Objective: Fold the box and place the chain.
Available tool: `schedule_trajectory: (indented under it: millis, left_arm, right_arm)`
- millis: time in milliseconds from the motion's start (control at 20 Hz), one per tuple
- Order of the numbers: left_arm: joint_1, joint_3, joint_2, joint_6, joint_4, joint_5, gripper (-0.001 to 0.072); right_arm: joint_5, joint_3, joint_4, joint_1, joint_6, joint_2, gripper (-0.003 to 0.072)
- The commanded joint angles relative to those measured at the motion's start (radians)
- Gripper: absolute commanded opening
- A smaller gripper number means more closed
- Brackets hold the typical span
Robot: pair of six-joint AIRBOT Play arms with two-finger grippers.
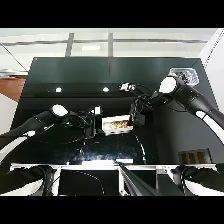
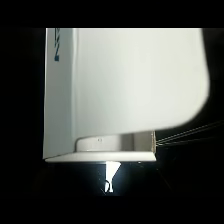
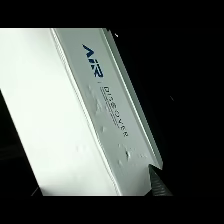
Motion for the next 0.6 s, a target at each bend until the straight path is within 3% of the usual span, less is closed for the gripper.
schedule_trajectory:
  millis: [0,250,550]
  left_arm:
    - [0.000,0.001,-0.001,0.000,0.000,0.000,0.0464]
    - [0.000,0.001,-0.001,0.000,0.000,0.000,0.0463]
    - [0.000,0.001,-0.001,0.000,0.000,0.001,0.0463]
  right_arm:
    - [0.056,0.033,0.008,0.000,0.019,0.023,0.0695]
    - [0.060,0.118,0.045,-0.022,0.063,0.082,0.0695]
    - [-0.028,0.033,0.026,-0.032,0.062,-0.018,0.0695]
